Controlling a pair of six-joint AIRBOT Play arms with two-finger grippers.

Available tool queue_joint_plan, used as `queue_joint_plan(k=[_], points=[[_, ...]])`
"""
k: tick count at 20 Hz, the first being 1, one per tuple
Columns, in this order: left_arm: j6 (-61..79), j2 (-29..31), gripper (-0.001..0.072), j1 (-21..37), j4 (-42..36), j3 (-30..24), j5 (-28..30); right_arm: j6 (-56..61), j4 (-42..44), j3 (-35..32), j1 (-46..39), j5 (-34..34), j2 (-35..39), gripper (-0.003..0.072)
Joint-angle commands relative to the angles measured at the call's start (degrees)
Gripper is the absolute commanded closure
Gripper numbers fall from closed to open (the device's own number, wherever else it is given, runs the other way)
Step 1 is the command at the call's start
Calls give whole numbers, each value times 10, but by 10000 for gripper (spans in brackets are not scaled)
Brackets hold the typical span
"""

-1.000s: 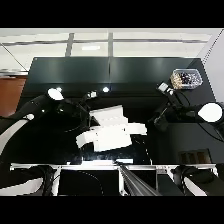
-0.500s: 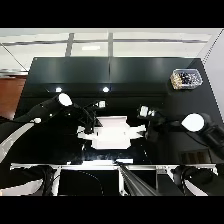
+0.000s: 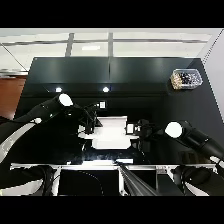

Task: Fold the box and place the chain.

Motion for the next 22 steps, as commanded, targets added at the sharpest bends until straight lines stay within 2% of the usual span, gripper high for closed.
queue_joint_plan(k=[1,4,8,12,17,22], points=[[0,0,679,0,2,0,1,-37,13,-3,30,-9,-17,-24],[0,0,679,0,2,0,1,-38,17,-9,59,-30,-19,-24],[0,0,679,0,2,0,1,-17,47,-15,97,-96,-19,-23],[0,0,679,0,2,0,1,15,42,-14,99,-128,-18,-23],[-2,0,677,0,1,0,-3,70,-15,13,71,-112,15,-24],[-2,0,677,0,1,0,-3,72,-8,14,36,-102,32,-24]])
